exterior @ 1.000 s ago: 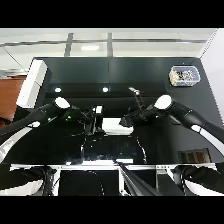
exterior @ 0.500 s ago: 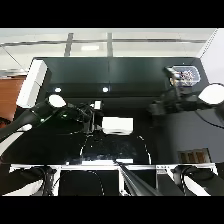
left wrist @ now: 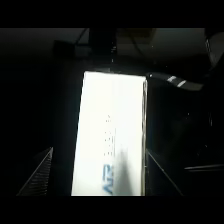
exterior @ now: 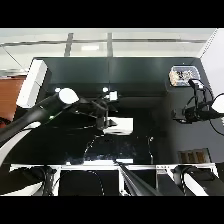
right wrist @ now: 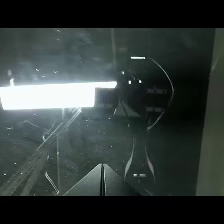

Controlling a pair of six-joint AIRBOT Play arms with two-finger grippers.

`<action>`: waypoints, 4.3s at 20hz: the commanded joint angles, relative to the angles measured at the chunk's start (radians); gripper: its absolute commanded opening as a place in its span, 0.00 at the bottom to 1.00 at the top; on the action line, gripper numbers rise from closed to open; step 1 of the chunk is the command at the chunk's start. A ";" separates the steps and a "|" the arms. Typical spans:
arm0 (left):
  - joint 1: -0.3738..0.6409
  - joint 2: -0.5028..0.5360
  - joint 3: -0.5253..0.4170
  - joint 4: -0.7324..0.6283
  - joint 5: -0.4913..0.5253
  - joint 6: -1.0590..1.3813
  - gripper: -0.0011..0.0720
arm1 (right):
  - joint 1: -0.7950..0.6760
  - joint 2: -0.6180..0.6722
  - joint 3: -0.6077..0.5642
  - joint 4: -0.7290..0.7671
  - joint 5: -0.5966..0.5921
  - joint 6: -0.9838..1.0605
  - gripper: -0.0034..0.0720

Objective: Fold the box and place the chain.

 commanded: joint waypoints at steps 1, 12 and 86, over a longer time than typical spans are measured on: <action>-0.056 -0.145 0.130 0.075 -0.026 -0.180 0.99 | -0.006 0.002 -0.011 -0.010 0.011 0.022 0.06; -0.079 -0.207 0.171 0.176 -0.171 -0.227 0.99 | -0.006 0.002 -0.011 -0.012 0.009 0.023 0.06; 1.186 0.135 0.253 0.328 -0.108 -0.715 0.91 | -0.003 0.002 -0.011 0.150 -0.174 -0.006 0.06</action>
